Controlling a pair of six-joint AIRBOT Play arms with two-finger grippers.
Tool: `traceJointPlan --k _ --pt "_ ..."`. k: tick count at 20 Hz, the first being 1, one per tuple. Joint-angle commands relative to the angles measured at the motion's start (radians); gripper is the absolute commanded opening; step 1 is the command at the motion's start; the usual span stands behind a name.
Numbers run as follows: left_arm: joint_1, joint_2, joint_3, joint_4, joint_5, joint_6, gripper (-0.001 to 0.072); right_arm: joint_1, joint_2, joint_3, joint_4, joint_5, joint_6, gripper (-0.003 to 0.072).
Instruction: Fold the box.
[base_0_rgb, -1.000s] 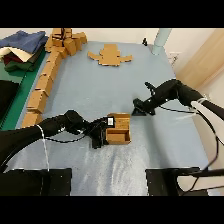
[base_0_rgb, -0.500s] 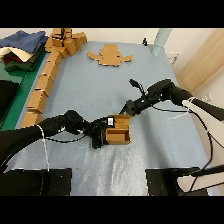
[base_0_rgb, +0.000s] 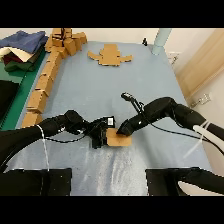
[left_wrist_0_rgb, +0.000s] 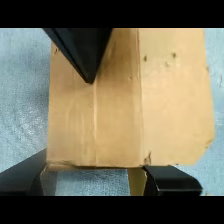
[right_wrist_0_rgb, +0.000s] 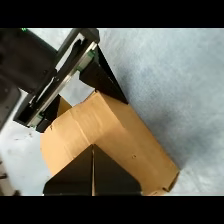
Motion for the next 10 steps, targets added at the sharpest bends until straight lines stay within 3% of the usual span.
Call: traceJointPlan --k 1,6,10 --pt "0.000 0.000 0.000 0.000 0.000 0.000 0.0413 0.113 0.097 -0.062 -0.140 0.179 -0.011 0.0002" --pt "0.000 0.000 0.000 0.000 0.000 0.000 0.0414 0.291 0.238 -0.159 -0.388 0.394 -0.011 0.0003" --pt "0.000 0.000 0.000 0.000 0.000 0.000 0.0413 0.428 0.365 -0.303 -0.568 0.603 -0.011 0.0003"
